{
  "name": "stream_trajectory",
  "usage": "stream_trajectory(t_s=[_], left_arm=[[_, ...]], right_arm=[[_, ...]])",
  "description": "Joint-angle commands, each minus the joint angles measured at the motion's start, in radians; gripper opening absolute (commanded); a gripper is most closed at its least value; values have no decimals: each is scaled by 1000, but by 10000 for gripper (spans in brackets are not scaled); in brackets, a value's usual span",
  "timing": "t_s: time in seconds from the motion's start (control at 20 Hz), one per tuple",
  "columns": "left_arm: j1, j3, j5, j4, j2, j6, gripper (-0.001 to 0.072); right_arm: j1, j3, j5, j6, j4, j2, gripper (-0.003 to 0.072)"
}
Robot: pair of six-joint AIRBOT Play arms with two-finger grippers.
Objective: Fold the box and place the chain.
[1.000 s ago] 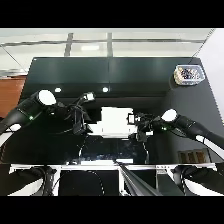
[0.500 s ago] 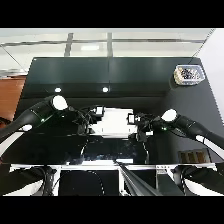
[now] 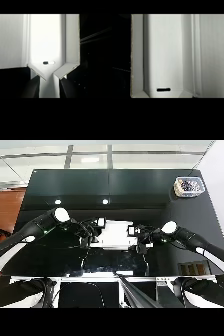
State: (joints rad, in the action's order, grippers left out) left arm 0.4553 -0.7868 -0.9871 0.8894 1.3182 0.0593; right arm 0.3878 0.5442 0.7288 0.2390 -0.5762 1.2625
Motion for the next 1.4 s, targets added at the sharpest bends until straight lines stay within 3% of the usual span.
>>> stream_trajectory(t_s=[0.0, 0.25, 0.45, 0.65, 1.2, 1.3, 1.35], left_arm=[[0, 0, 9, -22, 1, 3, 273], [16, 0, 20, -105, 3, 20, 220], [56, 0, 31, -114, 22, 27, 220], [73, 0, 123, -121, 23, 54, 220], [84, 0, 113, -100, 23, 114, 222], [99, 2, 116, -86, 23, 113, 424], [103, 3, 115, -85, 23, 113, 427]], right_arm=[[1, -1, 0, 0, 0, 0, 484], [1, -1, 0, 0, 0, 0, 483], [1, -1, 0, 0, 0, 0, 483], [1, -1, 0, 0, 0, 0, 483], [1, -1, 0, 0, 0, 0, 484], [1, -1, 0, 0, 0, 0, 484], [1, -1, 0, 0, -1, 0, 484]])
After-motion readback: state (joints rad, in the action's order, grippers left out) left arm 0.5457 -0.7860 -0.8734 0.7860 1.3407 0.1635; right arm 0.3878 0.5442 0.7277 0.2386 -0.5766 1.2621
